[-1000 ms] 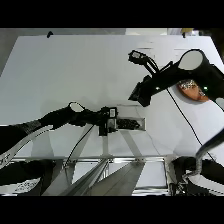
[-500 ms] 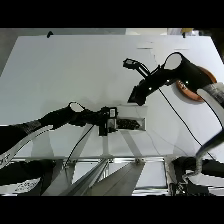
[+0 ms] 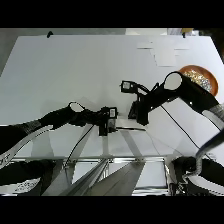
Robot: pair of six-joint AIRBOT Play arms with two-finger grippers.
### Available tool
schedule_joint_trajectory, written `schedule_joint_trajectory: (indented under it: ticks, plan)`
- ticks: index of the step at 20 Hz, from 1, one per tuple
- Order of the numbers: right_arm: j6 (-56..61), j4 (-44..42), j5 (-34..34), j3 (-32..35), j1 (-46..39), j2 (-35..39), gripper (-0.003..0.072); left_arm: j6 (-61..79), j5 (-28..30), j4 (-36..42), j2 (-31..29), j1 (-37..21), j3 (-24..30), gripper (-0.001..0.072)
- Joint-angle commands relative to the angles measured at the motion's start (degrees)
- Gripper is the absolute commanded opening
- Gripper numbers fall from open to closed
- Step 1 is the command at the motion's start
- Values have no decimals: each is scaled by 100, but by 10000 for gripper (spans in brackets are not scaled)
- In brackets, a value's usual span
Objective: Fold the box and place the chain.
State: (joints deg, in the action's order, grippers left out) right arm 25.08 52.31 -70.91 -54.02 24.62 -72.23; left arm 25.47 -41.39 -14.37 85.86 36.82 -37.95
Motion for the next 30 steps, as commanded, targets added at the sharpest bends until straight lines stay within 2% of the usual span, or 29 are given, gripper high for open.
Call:
schedule_joint_trajectory:
  ticks: [1, 2, 10, 12, 14, 17, 19, 21, 30]
  plan:
    - [-160, 72, 214, 219, 254, 144, 182, 2, 2, 0, -4, 0, 2, 206]
    - [-157, 133, 299, 219, 295, 144, 207, 2, 0, -2, -4, 0, 2, 206]
    - [-136, 199, 295, 219, 601, 144, 206, 0, 0, -2, -4, 0, 2, 206]
    - [-28, 409, 297, 219, 654, 146, 209, 0, 0, -2, -4, 0, 2, 206]
    - [197, 758, 308, 219, 675, 146, 263, 2, 0, -2, -4, 0, 2, 206]
    - [387, 1032, 509, 219, 675, 190, 262, 2, 0, -2, -4, 0, 2, 206]
    - [387, 1058, 629, 219, 675, 236, 257, 2, 0, -2, -4, 0, 2, 206]
    - [385, 1064, 586, 219, 675, 251, 173, 2, 0, -2, -4, 0, 2, 206]
    - [382, 1062, 586, 387, 675, 251, 157, 2, 0, -2, -4, 0, 2, 206]
